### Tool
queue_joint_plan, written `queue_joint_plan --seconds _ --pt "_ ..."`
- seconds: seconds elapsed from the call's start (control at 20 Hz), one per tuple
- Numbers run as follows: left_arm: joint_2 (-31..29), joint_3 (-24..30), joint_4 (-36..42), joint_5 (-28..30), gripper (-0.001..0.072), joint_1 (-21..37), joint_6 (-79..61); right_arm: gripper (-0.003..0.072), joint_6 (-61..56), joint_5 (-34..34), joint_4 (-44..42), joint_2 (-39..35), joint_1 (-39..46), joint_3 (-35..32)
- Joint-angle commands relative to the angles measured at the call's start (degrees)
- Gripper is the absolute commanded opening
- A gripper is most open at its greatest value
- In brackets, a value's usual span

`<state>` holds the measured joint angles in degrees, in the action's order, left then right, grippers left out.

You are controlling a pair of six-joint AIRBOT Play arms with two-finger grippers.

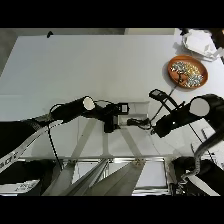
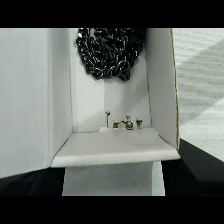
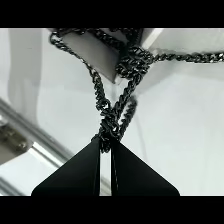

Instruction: Fold the box and place the chain.

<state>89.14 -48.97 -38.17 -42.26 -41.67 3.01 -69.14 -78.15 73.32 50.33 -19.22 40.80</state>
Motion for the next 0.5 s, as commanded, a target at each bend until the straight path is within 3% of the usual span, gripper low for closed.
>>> queue_joint_plan --seconds 0.0,0.2,0.45 --pt "-0.04 -0.02 0.00 0.02 0.0344 0.02 -0.02 0.0018 0.00 -4.81 -0.31 -1.86 -0.07 6.38" --pt "-0.04 -0.02 0.00 0.00 0.0344 0.02 -0.02 0.0018 0.11 -1.81 -3.98 -2.14 -0.07 9.81" --pt "-0.04 -0.02 0.00 0.02 0.0344 0.02 -0.02 0.0018 0.24 9.77 -9.68 -2.10 -0.07 9.81"
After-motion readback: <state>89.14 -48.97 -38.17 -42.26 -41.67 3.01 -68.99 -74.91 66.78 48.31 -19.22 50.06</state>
